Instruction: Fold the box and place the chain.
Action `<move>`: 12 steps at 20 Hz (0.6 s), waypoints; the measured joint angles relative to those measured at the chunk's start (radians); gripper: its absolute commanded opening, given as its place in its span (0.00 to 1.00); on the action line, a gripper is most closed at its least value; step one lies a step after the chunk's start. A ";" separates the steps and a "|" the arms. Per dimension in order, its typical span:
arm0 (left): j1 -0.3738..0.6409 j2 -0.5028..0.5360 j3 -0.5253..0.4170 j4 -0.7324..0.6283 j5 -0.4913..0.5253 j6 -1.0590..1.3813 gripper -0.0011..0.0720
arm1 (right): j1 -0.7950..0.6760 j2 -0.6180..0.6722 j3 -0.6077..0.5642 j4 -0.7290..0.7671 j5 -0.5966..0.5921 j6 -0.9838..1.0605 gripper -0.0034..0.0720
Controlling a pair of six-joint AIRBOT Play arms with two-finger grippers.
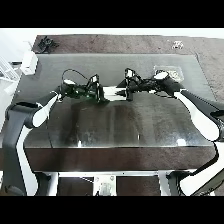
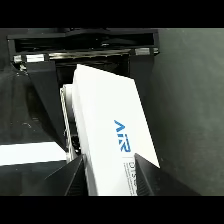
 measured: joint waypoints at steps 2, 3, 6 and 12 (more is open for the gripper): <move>0.000 0.000 0.000 0.000 -0.002 0.002 0.67 | -0.002 0.000 -0.011 0.000 0.018 0.008 0.50; 0.000 0.000 0.000 0.001 -0.003 0.003 0.67 | -0.002 0.000 -0.018 0.000 0.028 0.011 0.52; 0.000 0.000 0.000 -0.001 0.000 -0.001 0.67 | -0.003 -0.001 -0.038 -0.006 0.057 0.015 0.74; 0.000 0.000 0.000 -0.004 0.009 -0.002 0.67 | -0.007 -0.002 -0.047 0.002 0.073 0.018 0.71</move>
